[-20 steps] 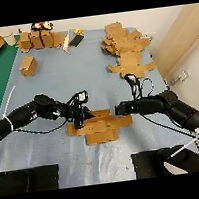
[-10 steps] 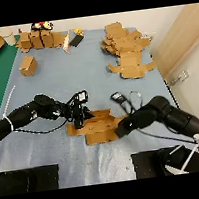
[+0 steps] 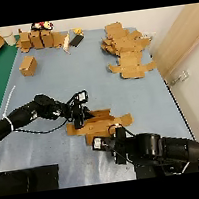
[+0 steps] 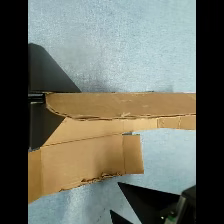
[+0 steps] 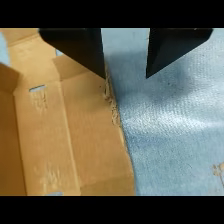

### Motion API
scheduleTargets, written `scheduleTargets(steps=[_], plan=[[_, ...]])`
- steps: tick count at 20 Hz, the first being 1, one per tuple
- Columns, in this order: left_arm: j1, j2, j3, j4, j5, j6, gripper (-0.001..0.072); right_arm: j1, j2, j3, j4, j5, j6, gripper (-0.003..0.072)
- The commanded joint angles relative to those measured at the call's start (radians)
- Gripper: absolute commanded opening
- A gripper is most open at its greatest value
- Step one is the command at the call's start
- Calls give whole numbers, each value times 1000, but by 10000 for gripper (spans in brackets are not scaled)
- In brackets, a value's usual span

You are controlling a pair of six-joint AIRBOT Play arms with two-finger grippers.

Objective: Fold the box.

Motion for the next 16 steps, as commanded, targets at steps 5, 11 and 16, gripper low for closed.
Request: scheduleTargets(steps=[5, 11, 16], plan=[[-1, 1, 1, 0, 0, 0, 14, 39, -105, -27, -314, 94, 76, 379], [-1, 1, 1, 0, 0, 0, 14, 39, -88, -10, -379, 123, 178, 379], [-1, 1, 1, 0, 0, 0, 13, 25, 24, -11, -412, 82, 282, 380]])
